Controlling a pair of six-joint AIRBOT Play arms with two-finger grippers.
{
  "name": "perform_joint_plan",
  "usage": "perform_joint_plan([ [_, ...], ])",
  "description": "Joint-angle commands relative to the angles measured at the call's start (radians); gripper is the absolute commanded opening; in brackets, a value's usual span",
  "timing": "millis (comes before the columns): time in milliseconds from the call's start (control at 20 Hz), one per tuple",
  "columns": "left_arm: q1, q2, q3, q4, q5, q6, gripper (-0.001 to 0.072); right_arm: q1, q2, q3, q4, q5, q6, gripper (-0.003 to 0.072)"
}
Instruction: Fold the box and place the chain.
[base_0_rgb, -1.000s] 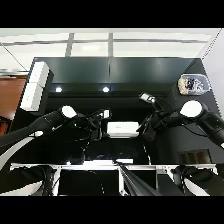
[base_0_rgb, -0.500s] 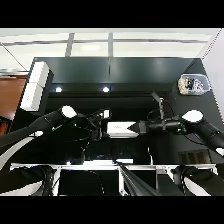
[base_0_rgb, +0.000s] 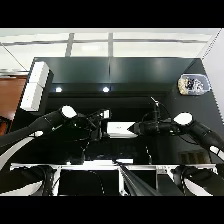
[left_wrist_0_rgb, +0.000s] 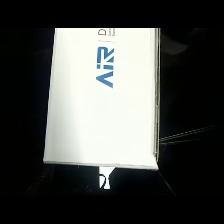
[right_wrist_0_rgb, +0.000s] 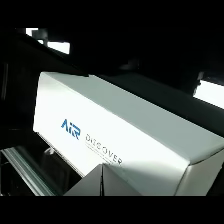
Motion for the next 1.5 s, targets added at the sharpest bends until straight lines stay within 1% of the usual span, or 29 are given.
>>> perform_joint_plan([
  [0, 0.0, 0.0, 0.0, -0.002, -0.003, -0.005, 0.0352, 0.005, -0.003, 0.007, -0.041, -0.019, 0.013, 0.0014],
  [100, 0.0, 0.0, 0.0, -0.002, -0.005, -0.01, 0.0351, -0.018, 0.008, 0.05, -0.046, 0.068, -0.011, 0.0013],
  [200, 0.0, 0.0, 0.0, -0.002, -0.005, -0.01, 0.0351, -0.072, 0.042, 0.124, -0.072, 0.199, -0.019, 0.0013],
  [300, 0.0, 0.0, 0.0, -0.002, -0.006, -0.011, 0.0352, -0.148, 0.094, 0.209, -0.138, 0.326, -0.019, 0.0014],
  [400, 0.0, 0.0, 0.0, -0.002, -0.005, -0.013, 0.0353, -0.255, 0.153, 0.273, -0.221, 0.39, -0.014, 0.0014],
  [450, 0.002, 0.001, 0.0, -0.002, -0.005, -0.013, 0.0408, -0.323, 0.183, 0.286, -0.251, 0.394, 0.0, 0.0014],
  [500, 0.003, 0.007, 0.0, -0.001, -0.005, -0.013, 0.0641, -0.389, 0.208, 0.286, -0.262, 0.398, 0.008, 0.0014],
  [550, 0.004, 0.019, 0.0, 0.004, -0.005, -0.018, 0.0713, -0.454, 0.225, 0.286, -0.27, 0.417, 0.008, 0.0014],
  [600, 0.004, 0.043, 0.0, 0.03, -0.006, -0.034, 0.0714, -0.517, 0.237, 0.286, -0.277, 0.449, 0.008, 0.0014],
  [700, 0.004, 0.115, 0.0, 0.126, -0.009, -0.098, 0.0714, -0.609, 0.242, 0.286, -0.304, 0.518, 0.007, 0.0014],
  [750, 0.004, 0.155, 0.0, 0.161, -0.013, -0.176, 0.0713, -0.638, 0.242, 0.285, -0.33, 0.531, 0.007, 0.0013],
  [800, 0.003, 0.188, 0.001, 0.155, -0.033, -0.233, 0.0713, -0.655, 0.242, 0.283, -0.348, 0.53, 0.007, 0.0014],
  [850, -0.004, 0.217, 0.006, 0.138, -0.061, -0.24, 0.0713, -0.66, 0.242, 0.281, -0.362, 0.515, 0.007, 0.0014],
  [950, -0.039, 0.233, 0.036, 0.105, -0.068, -0.24, 0.0712, -0.659, 0.242, 0.266, -0.352, 0.467, 0.007, 0.0014],
  [1050, -0.091, 0.203, 0.089, 0.103, -0.04, -0.241, 0.0712, -0.659, 0.242, 0.248, -0.351, 0.427, 0.007, 0.0014],
  [1150, -0.139, 0.131, 0.148, 0.104, -0.006, -0.243, 0.0711, -0.659, 0.241, 0.237, -0.352, 0.413, 0.007, 0.0014],
  [1300, -0.175, -0.013, 0.244, 0.111, -0.011, -0.311, 0.0712, -0.659, 0.241, 0.236, -0.352, 0.413, 0.007, 0.0014],
  [1350, -0.178, -0.051, 0.274, 0.11, -0.028, -0.329, 0.0712, -0.659, 0.241, 0.236, -0.352, 0.411, 0.007, 0.0014],
  [1450, -0.179, -0.096, 0.316, 0.11, -0.063, -0.364, 0.0712, -0.659, 0.241, 0.236, -0.353, 0.41, 0.004, 0.0014],
])
